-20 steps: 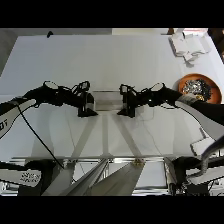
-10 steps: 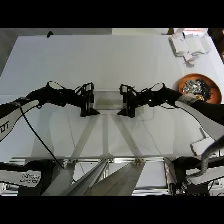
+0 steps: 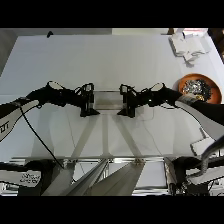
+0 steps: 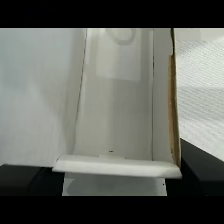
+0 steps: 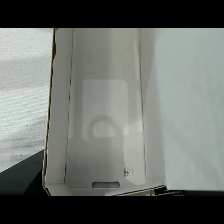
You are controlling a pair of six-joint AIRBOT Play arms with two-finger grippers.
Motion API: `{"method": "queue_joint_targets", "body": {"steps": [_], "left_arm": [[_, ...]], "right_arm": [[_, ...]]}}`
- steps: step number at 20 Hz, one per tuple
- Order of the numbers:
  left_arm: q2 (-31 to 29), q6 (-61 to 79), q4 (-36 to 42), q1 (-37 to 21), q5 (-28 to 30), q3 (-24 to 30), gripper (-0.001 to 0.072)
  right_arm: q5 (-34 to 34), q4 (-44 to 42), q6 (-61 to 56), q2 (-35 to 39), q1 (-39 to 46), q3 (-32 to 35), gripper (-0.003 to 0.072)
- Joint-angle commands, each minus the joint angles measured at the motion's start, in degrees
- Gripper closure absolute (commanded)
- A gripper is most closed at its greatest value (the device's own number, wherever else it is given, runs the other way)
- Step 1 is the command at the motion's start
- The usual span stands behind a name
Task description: Fold the box and place the chain.
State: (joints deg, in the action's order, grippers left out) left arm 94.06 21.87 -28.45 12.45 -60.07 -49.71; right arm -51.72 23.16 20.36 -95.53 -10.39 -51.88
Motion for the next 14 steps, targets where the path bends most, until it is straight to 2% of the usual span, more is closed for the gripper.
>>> {"method": "queue_joint_targets", "body": {"steps": [1, 14], "left_arm": [[-0.02, 0.02, -0.09, 0.04, -0.13, 0.04, 0.0294], [-0.02, 0.00, -0.11, 0.04, -0.15, 0.04, 0.0294]], "right_arm": [[0.04, -0.02, 0.02, 0.02, 0.00, -0.04, 0.0128], [-0.24, -1.14, 0.04, 0.04, 0.00, -0.04, 0.0117]]}}
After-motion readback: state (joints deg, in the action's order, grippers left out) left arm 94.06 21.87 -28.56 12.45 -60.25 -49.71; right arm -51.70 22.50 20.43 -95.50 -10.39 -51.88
